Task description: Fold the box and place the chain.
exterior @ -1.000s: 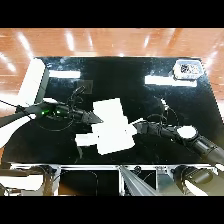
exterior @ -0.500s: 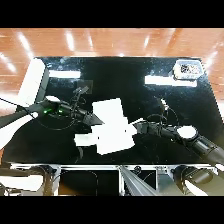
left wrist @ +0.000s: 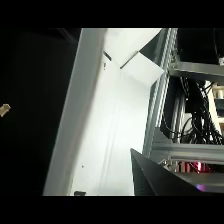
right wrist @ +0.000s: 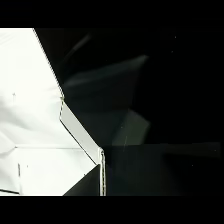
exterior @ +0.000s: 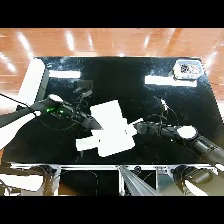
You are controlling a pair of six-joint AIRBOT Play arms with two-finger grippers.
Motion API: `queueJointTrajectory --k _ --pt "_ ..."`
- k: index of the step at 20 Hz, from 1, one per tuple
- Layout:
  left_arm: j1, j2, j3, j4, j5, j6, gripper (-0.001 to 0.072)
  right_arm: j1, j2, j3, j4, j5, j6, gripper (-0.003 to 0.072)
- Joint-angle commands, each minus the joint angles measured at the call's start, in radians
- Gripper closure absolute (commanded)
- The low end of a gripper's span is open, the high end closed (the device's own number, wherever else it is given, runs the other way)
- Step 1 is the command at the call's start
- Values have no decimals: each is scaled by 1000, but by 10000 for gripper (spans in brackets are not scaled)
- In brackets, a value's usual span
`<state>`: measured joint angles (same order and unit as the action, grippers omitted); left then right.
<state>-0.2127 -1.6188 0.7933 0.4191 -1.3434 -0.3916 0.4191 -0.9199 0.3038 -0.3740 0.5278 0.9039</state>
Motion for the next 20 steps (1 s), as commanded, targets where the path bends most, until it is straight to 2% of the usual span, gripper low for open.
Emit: queueJointTrajectory --k 1,2,4,6,7,12,13,14,15,17,20 --pt "-23 -40 8 18 -29 -10 235 1 1 0 0 -1 0 655" --pt "-31 -50 11 19 -27 -10 319 1 1 0 0 -2 0 655" --pt "-33 -51 20 19 -22 -9 420 1 1 0 0 -1 1 655" --pt "-26 -51 39 22 -23 -9 620 1 1 0 0 -1 0 655" --pt "-23 -51 48 23 -23 -8 693 1 1 0 0 -1 0 655" --pt "-19 -51 81 22 -23 -9 693 0 1 0 0 0 1 654" --pt "-19 -51 84 23 -23 -9 694 0 1 0 0 5 4 536" --pt "-19 -51 88 25 -21 -8 694 0 1 2 0 12 8 94" --pt "-19 -51 95 41 -18 3 694 -4 1 5 -7 17 8 -19" --pt "-24 -50 115 113 1 6 695 -41 1 28 -59 83 9 -17" --pt "-47 -29 130 213 19 5 695 -181 1 124 -229 352 92 -17"
